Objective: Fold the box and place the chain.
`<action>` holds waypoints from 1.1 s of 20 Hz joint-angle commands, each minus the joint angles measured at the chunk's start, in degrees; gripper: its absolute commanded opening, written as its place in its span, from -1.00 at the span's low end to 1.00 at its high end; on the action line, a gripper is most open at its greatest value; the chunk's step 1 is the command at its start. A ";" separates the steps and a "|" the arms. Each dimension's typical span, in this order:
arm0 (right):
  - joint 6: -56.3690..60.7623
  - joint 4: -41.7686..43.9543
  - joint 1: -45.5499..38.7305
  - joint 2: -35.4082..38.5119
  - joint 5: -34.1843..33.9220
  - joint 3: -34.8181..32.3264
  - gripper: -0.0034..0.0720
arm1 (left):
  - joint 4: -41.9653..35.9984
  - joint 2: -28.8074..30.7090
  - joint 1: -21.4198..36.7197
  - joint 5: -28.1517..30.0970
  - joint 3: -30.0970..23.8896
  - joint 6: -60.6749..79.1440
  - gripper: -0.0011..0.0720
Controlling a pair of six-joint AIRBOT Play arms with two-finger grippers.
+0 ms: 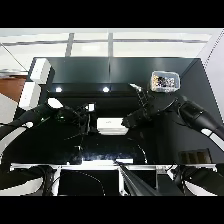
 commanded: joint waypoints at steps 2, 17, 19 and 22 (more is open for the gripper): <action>3.34 9.75 0.68 -3.52 6.32 -2.71 -0.85 | 0.00 -0.02 -0.04 0.04 0.02 0.00 0.28; 4.11 6.73 -1.07 -4.11 -0.96 0.37 -0.85 | -0.07 -0.02 -0.02 -0.02 0.02 0.00 0.30; 4.17 2.89 -4.07 0.02 -3.63 2.56 -0.85 | 0.22 0.04 0.11 -0.28 0.02 -0.13 0.63; 8.26 -4.94 -10.10 5.46 -4.96 3.98 -0.85 | 5.14 2.32 0.57 -2.84 0.26 -6.08 0.97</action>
